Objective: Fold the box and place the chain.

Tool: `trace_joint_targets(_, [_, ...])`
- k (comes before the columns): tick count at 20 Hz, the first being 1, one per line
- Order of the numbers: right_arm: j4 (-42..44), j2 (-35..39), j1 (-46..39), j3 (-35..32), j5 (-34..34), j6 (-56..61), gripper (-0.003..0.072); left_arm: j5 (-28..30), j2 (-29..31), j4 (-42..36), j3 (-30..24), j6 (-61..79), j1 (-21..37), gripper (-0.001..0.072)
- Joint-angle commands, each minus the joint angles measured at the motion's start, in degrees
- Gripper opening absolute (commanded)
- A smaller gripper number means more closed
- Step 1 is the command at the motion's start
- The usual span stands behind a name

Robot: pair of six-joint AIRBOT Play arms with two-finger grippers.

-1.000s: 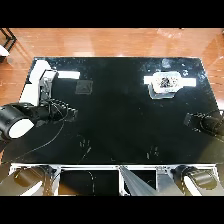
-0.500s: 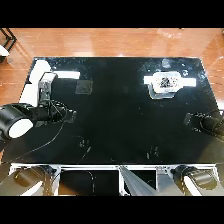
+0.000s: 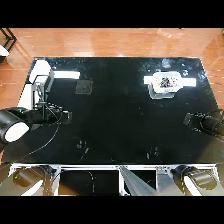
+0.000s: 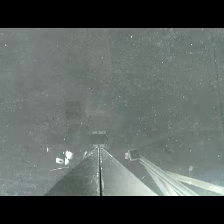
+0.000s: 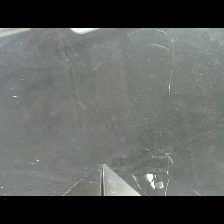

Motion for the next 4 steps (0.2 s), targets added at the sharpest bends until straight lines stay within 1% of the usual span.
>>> trace_joint_targets(1, [0.02,0.07,0.02,-0.02,0.02,0.02,0.0021,0.44,0.24,0.04,-0.28,-0.09,0.15,0.0022])
trace_joint_targets(4, [0.02,0.07,0.02,-0.02,0.02,0.02,0.0021,0.44,0.24,0.0,-0.28,-0.09,0.13,0.0022])
